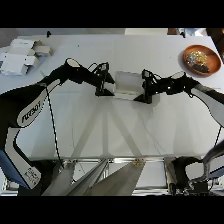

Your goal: Fold the box and place the chain.

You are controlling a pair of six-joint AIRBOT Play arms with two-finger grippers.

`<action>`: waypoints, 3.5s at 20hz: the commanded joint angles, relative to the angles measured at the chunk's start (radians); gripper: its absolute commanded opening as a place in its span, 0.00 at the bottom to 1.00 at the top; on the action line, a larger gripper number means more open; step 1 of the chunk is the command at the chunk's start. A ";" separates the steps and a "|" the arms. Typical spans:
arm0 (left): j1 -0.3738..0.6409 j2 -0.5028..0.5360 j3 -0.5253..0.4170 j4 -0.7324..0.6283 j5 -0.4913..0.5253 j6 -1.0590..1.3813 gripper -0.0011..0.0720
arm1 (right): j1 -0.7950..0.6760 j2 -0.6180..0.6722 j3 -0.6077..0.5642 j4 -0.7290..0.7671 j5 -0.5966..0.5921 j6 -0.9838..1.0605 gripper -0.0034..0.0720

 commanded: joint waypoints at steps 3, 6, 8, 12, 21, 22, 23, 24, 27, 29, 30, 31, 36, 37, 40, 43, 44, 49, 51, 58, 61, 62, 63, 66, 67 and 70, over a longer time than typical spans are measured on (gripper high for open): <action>-0.029 -0.004 0.000 0.002 0.013 0.000 0.97 | 0.000 0.000 0.001 0.000 0.000 0.000 0.75; -0.048 -0.017 0.000 0.003 0.044 -0.043 0.97 | 0.000 0.000 0.001 0.000 0.000 0.000 0.75; -0.056 -0.029 0.000 0.003 0.064 -0.087 0.97 | 0.000 0.000 0.001 0.000 0.000 0.000 0.75; -0.066 -0.035 0.000 0.007 0.083 -0.105 0.97 | 0.000 0.000 0.001 0.000 0.000 0.000 0.75; -0.087 -0.034 0.000 0.083 0.096 -0.193 0.85 | 0.000 0.000 0.001 0.000 0.000 0.000 0.75; -0.087 -0.034 0.000 0.090 0.094 -0.196 0.89 | 0.000 0.000 0.001 0.000 0.000 0.000 0.75; -0.087 -0.034 0.000 0.090 0.094 -0.197 0.89 | 0.000 0.000 0.001 0.000 0.000 0.000 0.75; -0.087 -0.034 0.000 0.089 0.093 -0.197 0.89 | 0.000 0.000 0.001 0.000 0.000 0.000 0.75; -0.087 -0.034 0.000 0.089 0.093 -0.199 0.88 | 0.000 0.000 0.001 0.000 0.000 0.000 0.75; -0.087 -0.034 0.000 0.089 0.093 -0.199 0.87 | 0.000 0.000 0.001 0.000 0.000 0.000 0.75; -0.087 -0.034 0.000 0.089 0.093 -0.199 0.84 | 0.000 0.000 0.001 0.000 0.000 0.000 0.75; -0.087 -0.034 0.000 0.089 0.093 -0.199 0.74 | 0.000 0.000 0.001 0.000 0.000 0.000 0.75; -0.087 -0.034 0.000 0.089 0.093 -0.199 0.53 | 0.000 0.000 0.001 0.000 0.000 0.000 0.75; -0.087 -0.034 0.000 0.090 0.093 -0.199 0.53 | 0.000 0.000 0.001 0.000 0.000 0.000 0.75; -0.087 -0.034 0.000 0.090 0.093 -0.199 0.53 | 0.000 0.000 0.001 0.000 0.000 0.000 0.75; -0.087 -0.034 0.000 0.090 0.093 -0.199 0.53 | 0.000 0.000 0.001 0.000 0.000 0.000 0.75; -0.087 -0.034 0.000 0.090 0.093 -0.199 0.53 | 0.000 0.000 0.001 0.000 0.000 0.000 0.75; -0.087 -0.034 0.000 0.090 0.093 -0.199 0.53 | 0.000 0.000 0.001 0.000 0.000 0.000 0.75; -0.087 -0.034 0.000 0.090 0.093 -0.199 0.53 | 0.000 0.000 0.001 0.000 0.000 0.000 0.75; -0.087 -0.034 0.000 0.090 0.093 -0.199 0.53 | 0.000 0.000 0.001 0.010 0.000 0.000 0.75; -0.087 -0.034 0.000 0.090 0.093 -0.199 0.53 | 0.000 0.000 0.001 0.011 0.000 0.000 0.76; -0.087 -0.034 0.000 0.090 0.093 -0.199 0.53 | 0.000 0.000 0.001 0.010 0.000 0.003 0.81; -0.087 -0.034 0.000 0.090 0.093 -0.199 0.53 | 0.000 0.000 0.001 0.010 0.000 0.004 0.92; -0.087 -0.034 0.000 0.090 0.093 -0.199 0.53 | 0.000 0.000 0.001 0.010 0.000 0.004 0.96; -0.087 -0.034 0.000 0.090 0.093 -0.199 0.53 | 0.000 0.002 0.001 0.009 0.000 0.004 0.96; -0.087 -0.034 0.000 0.090 0.093 -0.199 0.53 | 0.000 0.016 0.001 0.008 0.000 0.004 0.96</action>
